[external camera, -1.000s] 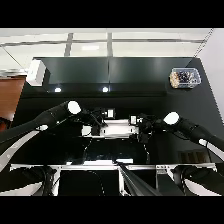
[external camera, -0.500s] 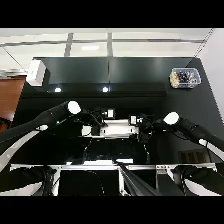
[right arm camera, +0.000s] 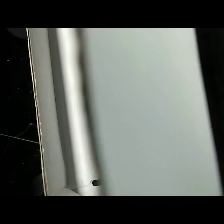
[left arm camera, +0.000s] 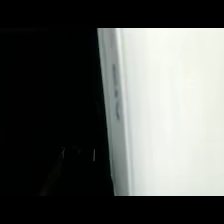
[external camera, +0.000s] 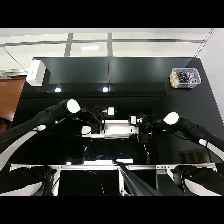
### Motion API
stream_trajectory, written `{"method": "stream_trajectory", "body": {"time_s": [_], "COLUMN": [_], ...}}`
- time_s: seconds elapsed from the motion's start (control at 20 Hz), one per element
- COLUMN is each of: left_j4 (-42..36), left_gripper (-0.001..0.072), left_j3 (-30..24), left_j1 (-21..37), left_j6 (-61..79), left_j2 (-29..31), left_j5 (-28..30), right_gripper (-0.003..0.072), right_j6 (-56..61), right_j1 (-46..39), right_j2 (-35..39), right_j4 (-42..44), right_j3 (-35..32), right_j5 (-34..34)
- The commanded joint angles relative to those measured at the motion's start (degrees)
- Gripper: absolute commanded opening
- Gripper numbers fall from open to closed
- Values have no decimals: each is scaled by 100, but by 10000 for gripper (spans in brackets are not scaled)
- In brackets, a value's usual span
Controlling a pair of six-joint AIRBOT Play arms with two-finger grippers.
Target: Fold the box and place the chain.
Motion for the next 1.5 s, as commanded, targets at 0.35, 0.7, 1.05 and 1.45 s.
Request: {"method": "stream_trajectory", "body": {"time_s": [0.35,0.7,1.05,1.45], "left_j4": [2280,-1845,-2400,-1875], "left_gripper": [25,26,25,25], "left_j3": [94,-472,-625,-605], "left_j1": [382,391,385,273], "left_j6": [-3600,-3934,-2837,-2868], "left_j2": [1633,1506,1054,164], "left_j5": [-2205,-1716,914,612], "right_gripper": [48,48,48,48], "right_j6": [-4,-4,-4,-4], "right_j1": [2,2,2,2], "right_j2": [-2,-2,-2,-2], "right_j4": [-2,-2,0,-2], "right_j3": [-2,-2,-2,-2], "right_j5": [-2,-2,-2,-2]}}
